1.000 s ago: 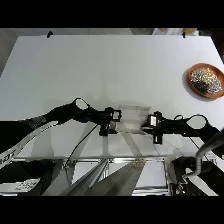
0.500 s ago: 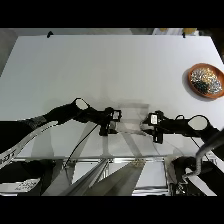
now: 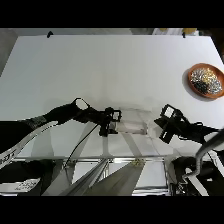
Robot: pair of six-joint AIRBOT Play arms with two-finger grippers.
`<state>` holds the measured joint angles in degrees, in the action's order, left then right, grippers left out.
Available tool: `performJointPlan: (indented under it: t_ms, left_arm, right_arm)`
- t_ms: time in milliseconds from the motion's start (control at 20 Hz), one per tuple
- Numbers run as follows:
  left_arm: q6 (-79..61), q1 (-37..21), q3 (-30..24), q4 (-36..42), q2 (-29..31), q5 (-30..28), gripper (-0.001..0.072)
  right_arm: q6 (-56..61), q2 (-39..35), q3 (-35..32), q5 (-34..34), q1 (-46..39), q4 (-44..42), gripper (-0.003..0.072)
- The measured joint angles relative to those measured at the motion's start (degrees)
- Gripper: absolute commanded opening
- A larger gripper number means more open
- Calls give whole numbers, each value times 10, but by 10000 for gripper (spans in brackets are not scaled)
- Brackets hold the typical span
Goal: Fold the box and place the chain.
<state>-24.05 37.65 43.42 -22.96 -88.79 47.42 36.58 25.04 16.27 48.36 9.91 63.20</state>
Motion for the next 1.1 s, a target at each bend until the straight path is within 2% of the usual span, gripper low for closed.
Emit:
performJointPlan:
  t_ms: [200,450,800,1100]
  left_arm:
    - [0,0,0,0,0,0,253]
    - [0,0,0,0,0,0,253]
    - [0,0,0,0,0,0,253]
    - [0,0,0,0,0,0,253]
  right_arm:
    - [223,3,0,-30,-44,77,18]
    - [389,53,0,-36,-91,101,18]
    - [438,177,9,21,-109,22,17]
    - [422,210,10,88,-110,-36,17]
